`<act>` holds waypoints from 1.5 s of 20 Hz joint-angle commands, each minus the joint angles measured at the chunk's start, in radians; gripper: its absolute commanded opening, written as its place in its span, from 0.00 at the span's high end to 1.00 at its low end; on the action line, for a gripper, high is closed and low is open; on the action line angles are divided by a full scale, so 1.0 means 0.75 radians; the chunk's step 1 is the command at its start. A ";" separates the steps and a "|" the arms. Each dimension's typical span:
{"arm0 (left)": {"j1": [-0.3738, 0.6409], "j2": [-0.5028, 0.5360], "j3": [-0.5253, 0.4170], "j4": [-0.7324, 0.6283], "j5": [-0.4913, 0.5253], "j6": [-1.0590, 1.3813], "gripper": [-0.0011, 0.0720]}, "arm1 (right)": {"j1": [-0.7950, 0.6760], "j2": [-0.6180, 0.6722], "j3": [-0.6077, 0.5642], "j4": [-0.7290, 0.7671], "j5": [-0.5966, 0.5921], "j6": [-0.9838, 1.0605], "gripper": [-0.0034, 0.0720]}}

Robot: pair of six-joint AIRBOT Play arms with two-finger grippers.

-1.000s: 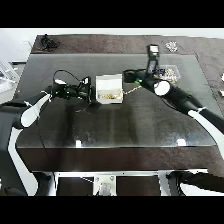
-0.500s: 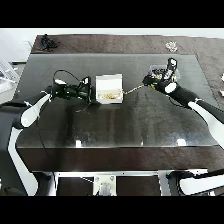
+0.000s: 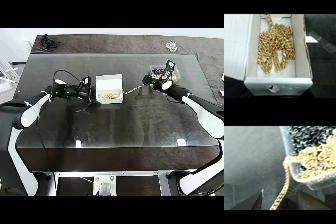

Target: Fold the box and place the chain.

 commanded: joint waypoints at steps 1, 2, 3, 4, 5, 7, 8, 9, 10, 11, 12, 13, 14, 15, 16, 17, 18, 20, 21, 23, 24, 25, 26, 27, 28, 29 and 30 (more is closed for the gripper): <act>0.000 0.000 0.001 0.000 0.001 0.000 0.48 | -0.016 -0.040 0.048 0.013 0.034 0.003 0.33; 0.000 0.000 0.001 0.001 0.001 0.000 0.48 | -0.016 -0.049 0.066 0.016 0.045 0.003 0.33; 0.000 0.000 0.001 0.001 0.001 0.000 0.48 | -0.016 -0.061 0.083 0.016 0.050 0.004 0.33; 0.000 0.000 0.001 0.000 0.001 0.000 0.48 | -0.016 -0.064 0.092 0.016 0.060 0.003 0.35; 0.000 0.000 0.001 0.001 0.001 0.000 0.48 | -0.015 -0.064 0.097 0.016 0.058 0.003 0.44; 0.000 0.000 0.001 0.000 0.001 0.000 0.48 | -0.013 -0.065 0.111 0.016 0.058 0.003 0.61; 0.000 0.000 0.001 0.000 0.001 0.000 0.48 | -0.011 -0.065 0.117 0.016 0.057 0.003 0.72; 0.000 0.000 0.001 0.000 0.001 0.000 0.48 | -0.011 -0.065 0.117 0.016 0.057 0.003 0.75; 0.000 0.000 0.001 0.001 0.001 0.000 0.48 | -0.011 -0.065 0.117 0.016 0.048 0.003 0.80; 0.000 0.000 0.001 0.001 0.001 0.000 0.48 | -0.011 -0.065 0.117 0.015 0.038 0.003 0.90; 0.000 0.000 0.001 0.000 0.001 0.000 0.48 | -0.017 -0.065 0.116 0.016 0.020 0.005 0.94; 0.000 0.000 0.001 0.000 0.001 0.000 0.48 | -0.017 -0.065 0.116 0.016 0.012 0.010 0.94; 0.000 0.000 0.001 0.000 0.001 0.001 0.48 | -0.016 -0.064 0.116 0.016 0.011 0.017 0.94; 0.000 0.000 0.001 0.000 0.001 0.000 0.48 | -0.016 -0.063 0.116 0.016 0.012 0.035 0.94; 0.000 0.000 0.001 0.000 0.001 0.000 0.48 | -0.015 -0.054 0.116 0.016 0.014 0.035 0.94; 0.000 0.000 0.001 0.000 0.001 0.000 0.48 | -0.013 -0.040 0.116 0.016 0.021 0.035 0.94; 0.000 0.000 0.001 0.000 0.001 0.000 0.48 | -0.011 -0.021 0.116 0.016 0.046 0.034 0.94; 0.000 0.000 0.001 0.000 0.001 0.000 0.48 | -0.005 0.031 0.116 0.016 0.104 0.034 0.94; 0.000 0.000 0.001 0.000 0.001 0.000 0.48 | 0.008 0.069 0.116 0.015 0.115 0.033 0.94; 0.000 0.000 0.001 0.000 0.001 0.000 0.48 | 0.039 0.157 0.116 0.010 0.114 0.023 0.94; 0.000 0.000 0.001 0.000 0.001 0.000 0.48 | 0.062 0.210 0.116 0.010 0.115 0.009 0.94; 0.000 0.000 0.001 0.000 0.001 0.000 0.48 | 0.089 0.263 0.115 0.010 0.117 -0.017 0.94; 0.000 0.000 0.001 0.001 0.001 0.000 0.48 | 0.124 0.323 0.115 0.010 0.120 -0.050 0.94; 0.000 0.000 0.001 0.000 0.001 0.000 0.48 | 0.165 0.385 0.116 0.010 0.119 -0.084 0.94; 0.000 0.000 0.001 0.000 0.001 0.000 0.48 | 0.204 0.440 0.116 0.010 0.119 -0.118 0.94; 0.000 0.000 0.001 0.000 0.001 0.000 0.48 | 0.246 0.496 0.116 0.010 0.119 -0.154 0.94; 0.000 0.000 0.001 0.000 0.001 0.000 0.48 | 0.284 0.545 0.116 0.010 0.119 -0.174 0.94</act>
